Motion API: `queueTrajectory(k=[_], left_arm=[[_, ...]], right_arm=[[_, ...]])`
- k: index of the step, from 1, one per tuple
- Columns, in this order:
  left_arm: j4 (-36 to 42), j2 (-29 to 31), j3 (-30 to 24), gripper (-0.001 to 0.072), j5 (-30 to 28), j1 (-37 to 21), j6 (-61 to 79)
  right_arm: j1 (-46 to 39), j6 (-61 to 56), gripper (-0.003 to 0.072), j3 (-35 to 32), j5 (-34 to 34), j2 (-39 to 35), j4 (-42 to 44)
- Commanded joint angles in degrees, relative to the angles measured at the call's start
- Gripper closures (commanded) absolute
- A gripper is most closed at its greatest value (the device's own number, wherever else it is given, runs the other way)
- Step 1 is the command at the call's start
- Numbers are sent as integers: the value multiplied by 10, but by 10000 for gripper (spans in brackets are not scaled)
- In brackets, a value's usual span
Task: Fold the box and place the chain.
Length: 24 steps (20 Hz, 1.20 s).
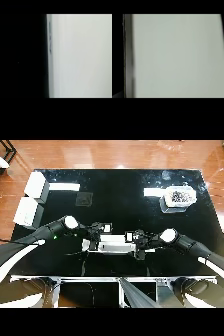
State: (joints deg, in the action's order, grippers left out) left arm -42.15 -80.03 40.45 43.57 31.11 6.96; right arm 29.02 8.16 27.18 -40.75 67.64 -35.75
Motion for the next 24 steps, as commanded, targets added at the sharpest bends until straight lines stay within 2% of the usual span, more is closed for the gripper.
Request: queueTrajectory(k=[1, 24], left_arm=[[0, 0, 1, 690, 0, 0, 1], [-1, 0, 1, 689, 0, 0, 1]], right_arm=[[0, 0, -11, 0, -2, 2, 0], [-27, -37, -11, 0, -28, 1, -23]])
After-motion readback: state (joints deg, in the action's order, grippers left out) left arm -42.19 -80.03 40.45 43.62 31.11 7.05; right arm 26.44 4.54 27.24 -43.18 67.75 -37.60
